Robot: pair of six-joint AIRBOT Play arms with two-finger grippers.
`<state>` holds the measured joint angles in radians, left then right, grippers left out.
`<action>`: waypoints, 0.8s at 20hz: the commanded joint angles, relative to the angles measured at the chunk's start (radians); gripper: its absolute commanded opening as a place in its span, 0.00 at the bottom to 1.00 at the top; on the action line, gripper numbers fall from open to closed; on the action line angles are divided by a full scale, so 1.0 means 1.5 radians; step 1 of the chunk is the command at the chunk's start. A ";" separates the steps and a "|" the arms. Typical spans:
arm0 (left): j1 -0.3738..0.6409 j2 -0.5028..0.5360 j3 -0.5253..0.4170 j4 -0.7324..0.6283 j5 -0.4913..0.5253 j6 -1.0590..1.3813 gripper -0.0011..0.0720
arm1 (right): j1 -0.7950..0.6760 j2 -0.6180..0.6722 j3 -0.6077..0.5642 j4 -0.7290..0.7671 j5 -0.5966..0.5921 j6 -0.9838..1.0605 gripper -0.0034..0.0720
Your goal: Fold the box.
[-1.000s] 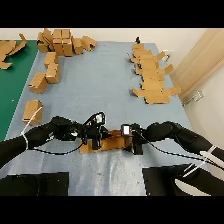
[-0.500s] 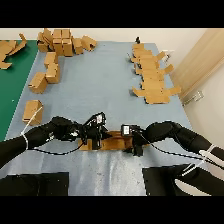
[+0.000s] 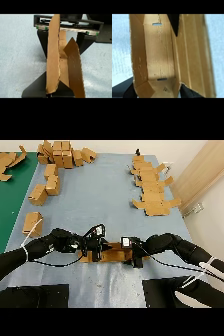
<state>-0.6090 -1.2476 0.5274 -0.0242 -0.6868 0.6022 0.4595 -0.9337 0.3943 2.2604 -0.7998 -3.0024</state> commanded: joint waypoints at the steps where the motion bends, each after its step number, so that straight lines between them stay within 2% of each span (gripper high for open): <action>1: 0.000 0.001 0.000 0.001 -0.001 0.000 0.03 | -0.001 0.000 0.001 -0.003 0.006 0.019 1.00; 16: 0.000 0.001 0.001 0.001 -0.001 0.000 0.03 | 0.003 -0.017 0.001 -0.006 0.038 0.016 0.98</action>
<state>-0.6090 -1.2476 0.5274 -0.0235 -0.6888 0.6022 0.4603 -0.9512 0.3943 2.2490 -0.7486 -2.9761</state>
